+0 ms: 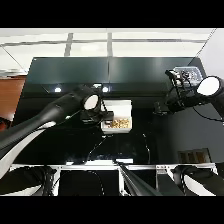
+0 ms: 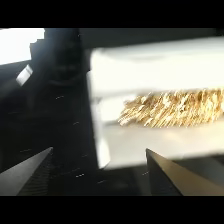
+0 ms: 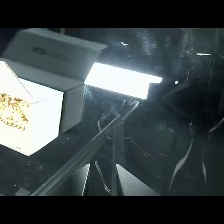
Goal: Fold the box and place the chain.
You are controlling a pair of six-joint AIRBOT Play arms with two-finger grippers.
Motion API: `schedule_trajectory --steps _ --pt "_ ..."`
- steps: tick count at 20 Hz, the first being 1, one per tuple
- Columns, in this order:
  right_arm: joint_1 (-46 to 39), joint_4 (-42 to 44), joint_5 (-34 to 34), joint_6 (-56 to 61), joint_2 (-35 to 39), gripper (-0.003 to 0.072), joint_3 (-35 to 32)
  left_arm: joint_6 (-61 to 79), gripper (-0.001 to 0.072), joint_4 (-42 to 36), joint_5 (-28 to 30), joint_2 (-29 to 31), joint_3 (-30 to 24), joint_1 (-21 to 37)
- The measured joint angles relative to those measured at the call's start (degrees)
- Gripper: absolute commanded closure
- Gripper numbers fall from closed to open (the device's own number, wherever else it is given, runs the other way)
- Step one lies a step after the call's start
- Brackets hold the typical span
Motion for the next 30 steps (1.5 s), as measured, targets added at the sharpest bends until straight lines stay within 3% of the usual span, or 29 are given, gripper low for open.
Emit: schedule_trajectory --steps 3,5,7,10,14,16,19,24,30 --pt "-0.07 -0.26 -0.52 -0.02 0.09 0.0479 0.00 0.44 0.0057 7.13 -3.43 7.96 -5.22 3.65" --pt "-0.07 -0.39 -1.05 -0.02 0.09 0.0480 0.00 1.36 0.0058 6.12 -2.75 12.41 -11.02 8.66" --pt "-0.09 -0.39 -1.66 -0.04 0.09 0.0480 0.00 8.31 0.0064 -2.08 2.64 15.74 -17.92 13.79" --pt "-0.09 -0.44 -2.25 -0.04 0.09 0.0480 0.00 33.18 0.0062 -21.05 10.84 17.81 -26.49 18.29" --pt "-0.09 -0.46 -2.60 -0.04 0.09 0.0480 0.00 76.56 0.0052 -36.74 15.96 16.87 -33.18 16.72" --pt "-0.09 -0.48 -2.64 -0.04 0.09 0.0479 0.00 94.44 0.0052 -38.36 17.79 15.82 -34.51 14.45" --pt "-0.09 -0.48 -2.67 -0.02 0.09 0.0480 0.00 109.33 0.0052 -37.64 22.03 13.35 -34.82 12.52" --pt "-0.09 -0.44 -2.40 -0.02 0.09 0.0480 0.00 118.66 0.0051 -37.70 23.65 7.37 -31.19 15.85" --pt "-0.09 -0.37 -2.78 0.00 0.09 0.0480 0.00 131.71 0.0053 -46.69 20.63 2.78 -27.43 20.63"
